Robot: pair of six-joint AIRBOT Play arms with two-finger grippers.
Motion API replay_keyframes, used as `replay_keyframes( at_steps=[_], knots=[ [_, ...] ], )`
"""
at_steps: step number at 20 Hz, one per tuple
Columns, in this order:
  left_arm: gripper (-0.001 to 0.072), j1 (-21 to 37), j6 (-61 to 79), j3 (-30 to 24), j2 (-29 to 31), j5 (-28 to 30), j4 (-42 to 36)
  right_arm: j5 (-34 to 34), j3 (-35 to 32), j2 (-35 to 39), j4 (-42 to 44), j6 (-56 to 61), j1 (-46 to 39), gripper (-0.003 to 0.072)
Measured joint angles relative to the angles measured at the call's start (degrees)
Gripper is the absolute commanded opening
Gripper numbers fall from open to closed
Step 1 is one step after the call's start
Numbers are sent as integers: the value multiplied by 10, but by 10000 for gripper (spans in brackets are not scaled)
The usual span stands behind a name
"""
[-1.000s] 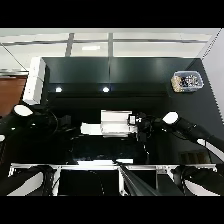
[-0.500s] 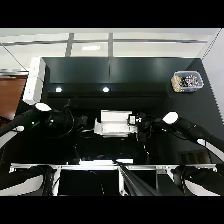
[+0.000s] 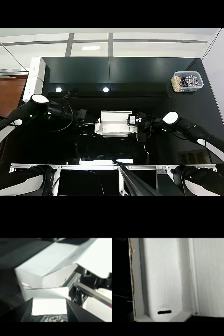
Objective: Fold the box and place the chain.
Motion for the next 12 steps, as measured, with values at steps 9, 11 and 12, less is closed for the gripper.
replay_keyframes(
  at_steps=[9, 11, 12],
  knots=[
    [486, -99, -89, 58, 0, 48, 127, -1, 0, 0, 1, 0, 0, 470],
    [486, -119, -107, 66, 0, 68, 141, -2, 0, 0, 2, 0, 0, 469],
    [485, -131, -121, 70, 0, 82, 149, -2, 0, 0, 2, 0, 0, 469]
  ],
)
